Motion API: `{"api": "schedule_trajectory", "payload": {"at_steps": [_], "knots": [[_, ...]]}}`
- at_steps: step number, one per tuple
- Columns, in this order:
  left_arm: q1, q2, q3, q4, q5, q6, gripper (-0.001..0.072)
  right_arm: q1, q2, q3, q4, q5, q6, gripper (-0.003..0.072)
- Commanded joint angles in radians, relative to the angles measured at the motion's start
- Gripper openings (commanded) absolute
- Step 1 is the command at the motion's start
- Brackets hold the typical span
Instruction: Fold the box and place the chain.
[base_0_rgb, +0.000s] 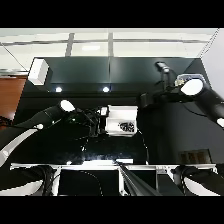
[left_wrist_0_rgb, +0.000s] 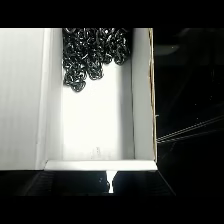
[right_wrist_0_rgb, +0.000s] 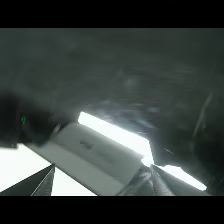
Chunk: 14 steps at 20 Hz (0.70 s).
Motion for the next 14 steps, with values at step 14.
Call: {"api": "schedule_trajectory", "payload": {"at_steps": [14], "knots": [[-0.001,-0.001,0.001,0.002,-0.002,0.002,0.0501,0.104,0.039,-0.115,0.034,0.229,-0.829,0.0719]]}}
